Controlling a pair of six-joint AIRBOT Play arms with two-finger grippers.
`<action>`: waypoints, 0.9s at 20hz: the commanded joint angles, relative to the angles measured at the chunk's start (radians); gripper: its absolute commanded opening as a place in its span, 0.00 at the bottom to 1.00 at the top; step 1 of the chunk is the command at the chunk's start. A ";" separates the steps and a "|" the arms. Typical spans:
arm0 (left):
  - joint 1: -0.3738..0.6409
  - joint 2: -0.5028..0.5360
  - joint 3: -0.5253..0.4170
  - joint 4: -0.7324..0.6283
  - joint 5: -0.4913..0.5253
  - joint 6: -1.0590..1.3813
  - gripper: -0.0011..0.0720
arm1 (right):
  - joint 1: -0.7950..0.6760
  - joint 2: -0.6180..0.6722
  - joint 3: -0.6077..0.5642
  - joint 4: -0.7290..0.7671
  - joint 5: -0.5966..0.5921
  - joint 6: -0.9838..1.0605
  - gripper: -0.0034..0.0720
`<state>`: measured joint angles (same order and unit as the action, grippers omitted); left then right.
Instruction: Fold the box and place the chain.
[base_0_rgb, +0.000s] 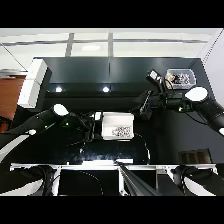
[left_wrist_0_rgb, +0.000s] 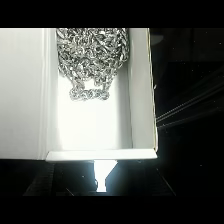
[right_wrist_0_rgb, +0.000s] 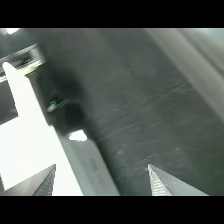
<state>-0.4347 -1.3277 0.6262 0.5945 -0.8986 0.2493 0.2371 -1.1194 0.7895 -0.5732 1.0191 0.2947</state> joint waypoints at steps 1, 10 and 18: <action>-0.001 -0.001 0.000 0.000 0.000 0.000 0.71 | 0.012 -0.008 -0.001 -0.042 0.135 -0.002 0.97; -0.001 -0.001 0.000 0.000 0.000 0.000 0.71 | 0.099 -0.008 -0.002 -0.117 0.102 0.021 0.97; -0.001 -0.001 0.000 0.000 0.000 0.000 0.71 | 0.114 -0.008 -0.011 -0.164 0.130 0.042 0.97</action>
